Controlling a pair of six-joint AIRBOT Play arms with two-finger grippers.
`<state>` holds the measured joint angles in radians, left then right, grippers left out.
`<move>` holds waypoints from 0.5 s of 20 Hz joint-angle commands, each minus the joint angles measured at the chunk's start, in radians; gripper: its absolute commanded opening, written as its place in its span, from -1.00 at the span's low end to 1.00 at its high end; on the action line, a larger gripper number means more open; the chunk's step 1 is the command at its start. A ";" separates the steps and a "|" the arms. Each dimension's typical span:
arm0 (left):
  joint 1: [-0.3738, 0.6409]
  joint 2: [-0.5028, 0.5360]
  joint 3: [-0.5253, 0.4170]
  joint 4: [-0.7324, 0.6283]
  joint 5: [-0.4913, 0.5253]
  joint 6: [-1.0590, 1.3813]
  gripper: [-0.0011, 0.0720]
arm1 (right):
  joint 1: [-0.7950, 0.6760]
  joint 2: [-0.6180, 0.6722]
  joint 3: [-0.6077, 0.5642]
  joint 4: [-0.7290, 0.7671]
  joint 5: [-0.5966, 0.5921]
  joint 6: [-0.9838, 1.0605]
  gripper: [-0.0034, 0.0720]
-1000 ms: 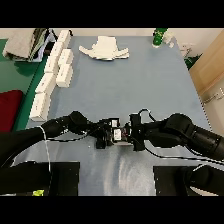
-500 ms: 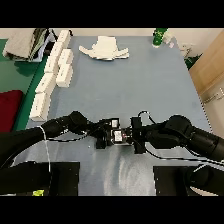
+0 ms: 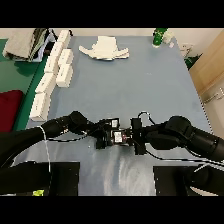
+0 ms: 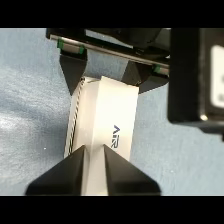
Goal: Fold the box.
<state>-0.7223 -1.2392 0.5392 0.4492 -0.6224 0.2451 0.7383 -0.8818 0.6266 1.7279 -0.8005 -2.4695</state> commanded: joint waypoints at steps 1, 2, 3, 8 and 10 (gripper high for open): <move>0.000 0.000 0.000 -0.001 0.002 -0.001 0.45 | 0.018 0.003 0.000 0.016 -0.002 0.000 0.21; 0.000 0.000 0.000 -0.001 0.002 -0.001 0.45 | 0.018 0.003 0.000 0.027 -0.003 0.000 0.24; 0.000 0.000 0.000 -0.001 0.003 -0.001 0.45 | 0.018 0.005 0.000 0.034 -0.003 0.000 0.24; 0.000 0.000 0.000 -0.001 0.002 -0.001 0.45 | 0.018 0.052 0.000 0.034 -0.002 0.013 0.24; 0.000 0.000 0.000 -0.001 0.002 -0.001 0.45 | 0.018 0.089 0.000 0.035 -0.008 0.046 0.24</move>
<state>-0.7223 -1.2392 0.5392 0.4484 -0.6212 0.2447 0.7563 -0.8299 0.6262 1.7588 -0.8036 -2.4565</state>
